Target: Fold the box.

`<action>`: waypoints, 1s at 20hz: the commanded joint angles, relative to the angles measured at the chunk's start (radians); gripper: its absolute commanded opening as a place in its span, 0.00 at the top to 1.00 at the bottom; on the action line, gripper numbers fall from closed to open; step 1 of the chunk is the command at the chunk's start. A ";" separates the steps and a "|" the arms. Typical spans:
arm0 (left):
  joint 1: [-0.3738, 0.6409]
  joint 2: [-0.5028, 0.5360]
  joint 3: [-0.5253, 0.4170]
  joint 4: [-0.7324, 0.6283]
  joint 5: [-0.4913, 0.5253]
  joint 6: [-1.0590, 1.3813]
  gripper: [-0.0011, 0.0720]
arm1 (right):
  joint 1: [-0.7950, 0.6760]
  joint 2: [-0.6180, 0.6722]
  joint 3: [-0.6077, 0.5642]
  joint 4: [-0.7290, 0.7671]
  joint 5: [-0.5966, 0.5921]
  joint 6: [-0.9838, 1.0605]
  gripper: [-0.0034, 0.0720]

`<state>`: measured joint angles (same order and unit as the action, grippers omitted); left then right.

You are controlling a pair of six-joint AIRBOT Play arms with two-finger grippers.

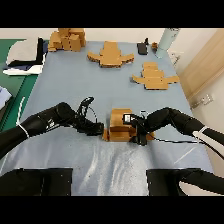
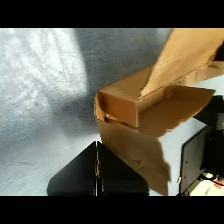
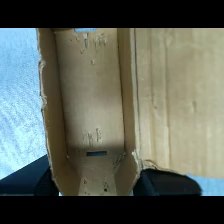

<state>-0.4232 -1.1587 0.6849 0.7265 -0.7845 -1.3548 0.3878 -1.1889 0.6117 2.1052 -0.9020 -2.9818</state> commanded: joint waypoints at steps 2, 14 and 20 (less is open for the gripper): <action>-0.001 -0.001 0.053 -0.013 -0.031 0.000 0.87 | 0.001 0.000 0.000 0.000 0.000 0.000 0.20; -0.063 -0.037 0.061 -0.039 0.027 0.009 0.11 | 0.001 -0.001 0.000 0.000 0.000 0.000 0.20; -0.063 -0.070 0.061 -0.031 0.066 -0.004 0.11 | 0.001 0.000 0.000 0.000 0.000 0.000 0.20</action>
<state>-0.4831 -1.2152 0.7452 0.6941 -0.7307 -1.3495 0.3878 -1.1889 0.6117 2.1052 -0.9020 -2.9818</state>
